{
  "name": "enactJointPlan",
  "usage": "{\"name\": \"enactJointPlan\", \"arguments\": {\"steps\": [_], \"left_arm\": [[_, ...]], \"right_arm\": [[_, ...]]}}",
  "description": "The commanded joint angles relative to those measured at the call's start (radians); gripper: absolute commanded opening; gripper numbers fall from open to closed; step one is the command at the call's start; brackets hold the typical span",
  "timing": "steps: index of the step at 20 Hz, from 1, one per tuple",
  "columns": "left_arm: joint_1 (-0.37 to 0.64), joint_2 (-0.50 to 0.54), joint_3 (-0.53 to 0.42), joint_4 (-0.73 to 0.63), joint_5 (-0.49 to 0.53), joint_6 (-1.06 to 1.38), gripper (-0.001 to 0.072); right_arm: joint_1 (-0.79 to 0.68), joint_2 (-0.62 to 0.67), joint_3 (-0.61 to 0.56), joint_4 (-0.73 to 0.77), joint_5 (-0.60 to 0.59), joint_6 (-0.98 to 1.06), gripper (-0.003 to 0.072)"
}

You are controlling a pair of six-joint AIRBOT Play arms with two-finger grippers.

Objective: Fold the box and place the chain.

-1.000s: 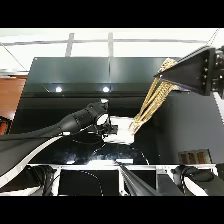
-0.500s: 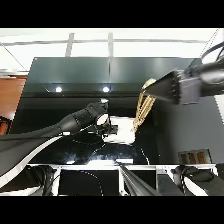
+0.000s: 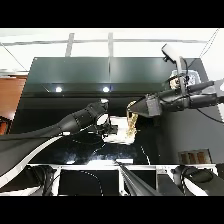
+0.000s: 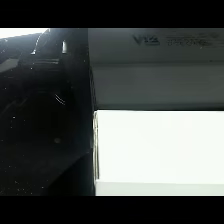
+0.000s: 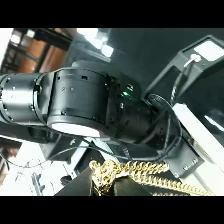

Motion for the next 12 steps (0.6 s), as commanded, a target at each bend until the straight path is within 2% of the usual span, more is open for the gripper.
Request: {"name": "enactJointPlan", "arguments": {"steps": [1, 4, 7, 9, 12], "left_arm": [[0.0, 0.0, 0.0, 0.0, 0.001, 0.0, 0.0031], [0.0, 0.0, 0.0, 0.0, 0.0, 0.0, 0.0031], [0.0, 0.0, 0.0, 0.0, 0.001, 0.0, 0.0031], [0.0, 0.0, 0.0, 0.0, 0.001, 0.0, 0.0031], [0.001, 0.0, 0.0, 0.0, 0.001, 0.0, 0.0031]], "right_arm": [[0.023, -0.002, -0.025, 0.056, -0.037, -0.025, 0.0004], [0.022, -0.002, -0.024, 0.121, -0.037, -0.036, 0.0005], [0.017, -0.002, -0.024, 0.279, -0.044, -0.057, 0.0005], [0.013, -0.002, -0.024, 0.325, -0.048, -0.06, 0.0005], [0.011, -0.002, -0.024, 0.166, -0.056, -0.031, 0.0005]]}}
